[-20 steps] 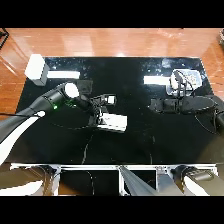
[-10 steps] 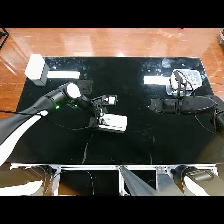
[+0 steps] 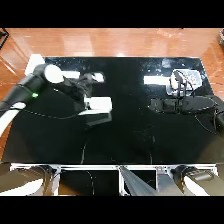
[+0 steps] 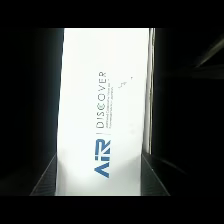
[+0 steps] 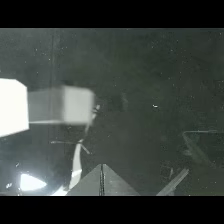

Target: Fold the box and place the chain.

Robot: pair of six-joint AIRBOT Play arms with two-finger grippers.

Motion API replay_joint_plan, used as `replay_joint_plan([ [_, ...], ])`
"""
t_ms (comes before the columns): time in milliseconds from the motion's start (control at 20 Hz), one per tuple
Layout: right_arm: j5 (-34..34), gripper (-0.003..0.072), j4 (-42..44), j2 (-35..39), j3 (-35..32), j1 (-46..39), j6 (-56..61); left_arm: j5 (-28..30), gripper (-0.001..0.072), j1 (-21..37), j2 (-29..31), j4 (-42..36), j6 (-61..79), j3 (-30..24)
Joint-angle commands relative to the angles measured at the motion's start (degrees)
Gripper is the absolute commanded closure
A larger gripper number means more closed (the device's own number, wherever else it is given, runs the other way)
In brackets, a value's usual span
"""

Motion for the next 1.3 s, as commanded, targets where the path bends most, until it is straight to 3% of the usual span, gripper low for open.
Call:
replay_joint_plan([
  [0,-0.04,0.0658,-0.02,0.04,0.04,0.00,-0.42,-7.98,0.0689,10.93,4.46,11.91,-16.52,1.44],
  [100,-0.04,0.0658,-0.07,0.04,0.04,0.00,-0.48,-7.37,0.0689,20.92,4.63,11.98,-20.26,1.33],
  [300,-0.04,0.0658,-0.20,0.04,0.04,0.00,-0.90,4.52,0.0687,40.37,2.34,11.26,-26.21,1.14],
  [450,0.13,0.0658,-0.17,0.04,0.04,0.00,-0.87,11.87,0.0687,49.44,-0.94,6.60,-26.16,1.66],
  [600,0.22,0.0658,0.04,0.04,0.04,0.00,-0.83,14.19,0.0687,53.00,-6.12,-0.46,-23.47,3.23],
  [950,0.81,0.0657,0.07,0.04,0.04,0.00,-0.55,19.78,0.0684,52.37,-14.86,-5.25,-22.25,5.90],
  [1000,1.11,0.0657,0.07,0.04,0.04,0.00,-0.55,19.80,0.0494,52.22,-15.47,-6.23,-22.25,5.90],
  [1050,1.55,0.0658,0.07,0.04,0.07,0.00,-0.22,20.00,0.0055,51.91,-15.65,-5.95,-22.32,5.90],
  [1250,1.60,0.0657,0.07,0.04,0.07,0.00,-0.15,18.45,0.0066,51.91,-15.10,-4.13,-22.82,8.07],
])
